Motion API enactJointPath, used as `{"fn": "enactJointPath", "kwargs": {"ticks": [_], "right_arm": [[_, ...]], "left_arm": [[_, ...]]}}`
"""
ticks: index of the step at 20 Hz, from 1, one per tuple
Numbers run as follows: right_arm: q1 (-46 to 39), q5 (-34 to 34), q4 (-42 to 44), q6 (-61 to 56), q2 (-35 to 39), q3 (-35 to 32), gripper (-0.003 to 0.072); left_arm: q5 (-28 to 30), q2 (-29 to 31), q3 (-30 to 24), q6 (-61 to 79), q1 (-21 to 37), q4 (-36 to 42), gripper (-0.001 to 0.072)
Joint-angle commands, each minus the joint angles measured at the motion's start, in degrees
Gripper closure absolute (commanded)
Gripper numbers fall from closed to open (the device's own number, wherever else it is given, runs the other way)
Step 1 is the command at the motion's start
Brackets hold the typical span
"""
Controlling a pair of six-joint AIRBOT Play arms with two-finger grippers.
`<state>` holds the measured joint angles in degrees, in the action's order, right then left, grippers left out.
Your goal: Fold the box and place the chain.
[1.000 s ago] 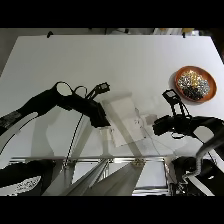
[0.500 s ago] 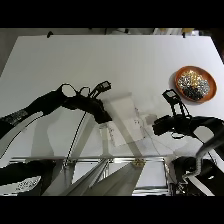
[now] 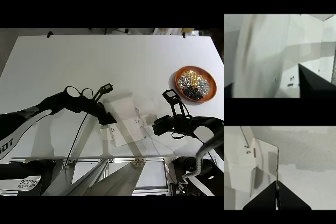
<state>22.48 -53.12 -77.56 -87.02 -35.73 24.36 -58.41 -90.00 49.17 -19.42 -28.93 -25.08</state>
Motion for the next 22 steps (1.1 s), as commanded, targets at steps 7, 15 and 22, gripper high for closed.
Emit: {"fn": "enactJointPath", "kwargs": {"ticks": [7,15,22], "right_arm": [[0.07,0.17,2.51,-0.09,0.13,0.04,0.0642],[0.07,-4.98,-4.87,3.76,2.10,8.17,0.0346],[0.07,-8.07,-8.79,3.74,2.62,8.37,0.0350]], "left_arm": [[1.62,3.15,0.02,15.93,0.00,2.14,0.0706],[5.46,5.79,0.02,26.99,-3.43,-7.91,0.0706],[16.76,5.77,0.02,26.88,-6.45,-0.20,0.0703]]}}
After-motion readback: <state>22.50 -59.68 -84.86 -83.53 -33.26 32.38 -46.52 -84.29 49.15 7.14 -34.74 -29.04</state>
